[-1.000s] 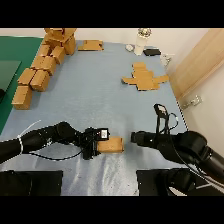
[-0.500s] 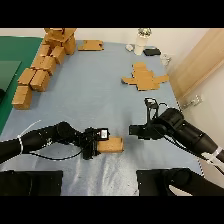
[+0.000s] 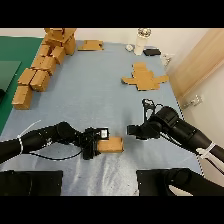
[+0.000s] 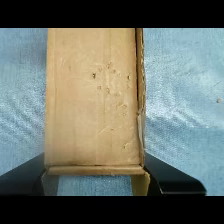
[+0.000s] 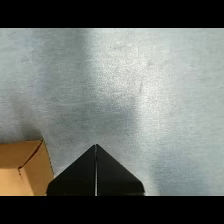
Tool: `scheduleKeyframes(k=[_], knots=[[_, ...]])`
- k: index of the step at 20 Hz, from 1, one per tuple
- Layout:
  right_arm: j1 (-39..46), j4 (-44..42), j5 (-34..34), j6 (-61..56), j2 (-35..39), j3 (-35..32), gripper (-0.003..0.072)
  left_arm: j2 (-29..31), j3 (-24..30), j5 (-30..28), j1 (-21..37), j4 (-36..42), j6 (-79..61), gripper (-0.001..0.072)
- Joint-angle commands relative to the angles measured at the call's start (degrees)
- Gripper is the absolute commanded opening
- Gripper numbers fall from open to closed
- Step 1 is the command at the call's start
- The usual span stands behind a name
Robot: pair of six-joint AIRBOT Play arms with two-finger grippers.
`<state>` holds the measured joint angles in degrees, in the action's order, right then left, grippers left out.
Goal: Fold the box.
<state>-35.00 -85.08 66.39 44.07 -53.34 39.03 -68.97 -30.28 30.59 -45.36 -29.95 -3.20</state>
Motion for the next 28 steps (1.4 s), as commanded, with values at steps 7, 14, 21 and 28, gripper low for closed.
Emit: scheduleKeyframes(k=[7, 14, 21, 28], knots=[[0.0, 11.0, 3.0, -8.2, 2.0, 0.1, 0.0005, 11.0, -0.4, -4.7, 1.4, -15.5, 24.6, 0.0521], [0.0, 14.1, 3.6, -8.6, 2.7, 0.1, 0.0005, 13.6, -0.4, -4.0, 25.9, -36.0, 58.6, 0.0522], [0.0, 14.4, 3.5, -7.3, 2.7, 0.1, 0.0005, 13.6, -0.4, -0.4, 53.2, -37.8, 61.2, 0.0522], [0.0, 14.2, 1.5, -7.0, 2.7, 0.1, 0.0004, 12.5, -0.4, -2.2, 60.7, -37.8, 61.2, 0.0522]])
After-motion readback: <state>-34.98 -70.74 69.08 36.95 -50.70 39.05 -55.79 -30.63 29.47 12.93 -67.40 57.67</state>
